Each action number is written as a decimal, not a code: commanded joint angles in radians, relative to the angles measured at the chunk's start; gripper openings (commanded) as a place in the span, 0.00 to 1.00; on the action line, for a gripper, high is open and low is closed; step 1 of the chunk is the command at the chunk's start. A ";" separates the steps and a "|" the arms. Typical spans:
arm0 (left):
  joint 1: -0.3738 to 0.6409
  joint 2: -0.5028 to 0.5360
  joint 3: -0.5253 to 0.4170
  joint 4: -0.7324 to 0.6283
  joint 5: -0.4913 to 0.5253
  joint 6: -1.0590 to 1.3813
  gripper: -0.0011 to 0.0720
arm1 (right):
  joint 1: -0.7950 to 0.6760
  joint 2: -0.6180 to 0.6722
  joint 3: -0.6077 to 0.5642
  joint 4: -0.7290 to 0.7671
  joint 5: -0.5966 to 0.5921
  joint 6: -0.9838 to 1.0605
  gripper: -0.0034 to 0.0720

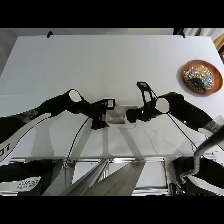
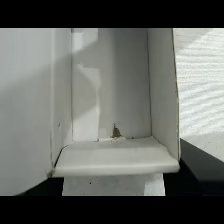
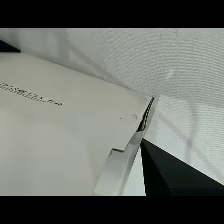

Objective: Fold the box and place the chain.

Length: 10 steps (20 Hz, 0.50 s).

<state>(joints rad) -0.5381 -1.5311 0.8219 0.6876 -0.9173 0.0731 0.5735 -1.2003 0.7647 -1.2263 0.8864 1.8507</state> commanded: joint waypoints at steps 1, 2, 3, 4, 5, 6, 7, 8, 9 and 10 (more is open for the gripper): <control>0.000 0.000 0.000 0.001 0.001 0.001 0.44 | 0.001 -0.001 0.000 -0.009 -0.040 0.060 0.58; 0.000 0.000 0.000 0.001 0.001 0.001 0.44 | 0.001 -0.001 0.000 -0.009 -0.045 0.074 0.58; 0.000 0.000 0.000 0.001 0.001 0.001 0.44 | 0.001 -0.001 0.000 -0.010 -0.048 0.084 0.58; 0.000 0.000 0.000 0.001 0.001 0.001 0.44 | 0.001 -0.001 0.000 -0.009 -0.047 0.084 0.58; 0.000 0.000 0.000 0.001 0.001 0.001 0.44 | 0.001 -0.001 0.000 -0.010 -0.041 0.083 0.58; 0.000 0.000 0.000 0.001 0.000 0.001 0.44 | 0.001 -0.001 0.000 -0.011 -0.037 0.083 0.58; 0.000 0.000 0.000 0.001 0.000 0.001 0.44 | 0.001 -0.001 0.000 -0.011 -0.037 0.082 0.58; 0.000 0.000 0.000 0.001 0.001 0.001 0.44 | 0.002 -0.001 0.000 -0.009 -0.033 0.077 0.59; 0.000 0.000 0.000 0.001 0.000 0.001 0.44 | 0.008 -0.001 0.000 -0.008 -0.030 0.071 0.63; 0.000 0.000 0.000 0.001 0.000 0.001 0.44 | 0.018 -0.001 0.000 -0.005 -0.027 0.048 0.70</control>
